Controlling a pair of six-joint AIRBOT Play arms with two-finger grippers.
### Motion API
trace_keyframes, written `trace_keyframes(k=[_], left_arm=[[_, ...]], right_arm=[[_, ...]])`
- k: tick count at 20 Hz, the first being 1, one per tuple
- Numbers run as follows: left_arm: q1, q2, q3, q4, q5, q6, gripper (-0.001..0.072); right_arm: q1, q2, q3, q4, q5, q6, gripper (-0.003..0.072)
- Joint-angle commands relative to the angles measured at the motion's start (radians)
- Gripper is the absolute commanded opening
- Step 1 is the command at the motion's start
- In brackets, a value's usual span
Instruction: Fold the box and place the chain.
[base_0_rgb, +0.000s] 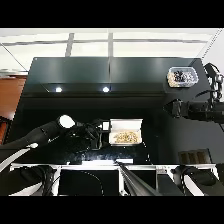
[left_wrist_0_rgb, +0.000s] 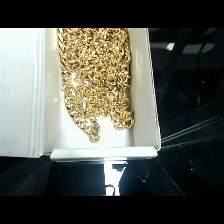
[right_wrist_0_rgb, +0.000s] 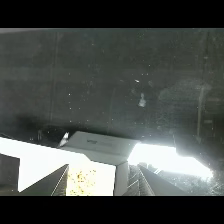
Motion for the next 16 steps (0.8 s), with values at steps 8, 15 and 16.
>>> trace_keyframes(k=[8,15,16], left_arm=[[-0.008,-0.001,0.002,-0.001,0.032,-0.023,0.0403],[-0.008,-0.001,0.002,-0.001,0.032,-0.023,0.0403],[-0.008,-0.001,0.002,-0.001,0.032,-0.023,0.0403]], right_arm=[[0.001,-0.001,-0.043,-0.007,0.002,-0.002,0.0492],[0.155,-0.051,-0.121,-0.005,-0.235,-0.274,0.0715],[0.201,-0.075,-0.121,-0.006,-0.313,-0.323,0.0715]])
